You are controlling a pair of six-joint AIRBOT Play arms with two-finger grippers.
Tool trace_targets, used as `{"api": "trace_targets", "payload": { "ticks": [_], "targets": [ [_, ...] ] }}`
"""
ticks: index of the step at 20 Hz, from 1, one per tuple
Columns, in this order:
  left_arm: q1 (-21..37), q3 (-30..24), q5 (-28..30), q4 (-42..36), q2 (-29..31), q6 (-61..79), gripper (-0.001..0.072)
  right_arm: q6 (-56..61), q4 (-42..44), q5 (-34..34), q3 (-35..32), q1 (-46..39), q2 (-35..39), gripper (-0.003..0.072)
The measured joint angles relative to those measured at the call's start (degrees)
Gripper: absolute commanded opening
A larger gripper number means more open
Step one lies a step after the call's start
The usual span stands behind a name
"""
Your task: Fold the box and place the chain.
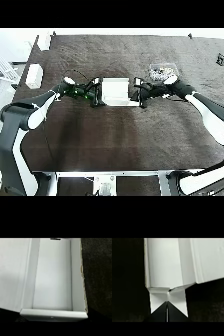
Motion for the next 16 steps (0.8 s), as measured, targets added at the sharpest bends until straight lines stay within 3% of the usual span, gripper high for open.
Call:
{"api": "trace_targets", "payload": {
  "ticks": [8,16],
  "targets": [
    [0.0,0.0,0.0,0.0,0.0,0.0,0.0348,29.2,-4.0,0.5,0.0,-7.6,7.5,0.0005],
    [0.0,0.0,0.0,0.0,0.0,0.0,0.0349,50.4,-4.2,0.4,-0.1,-14.9,2.2,0.0005]
  ]
}}
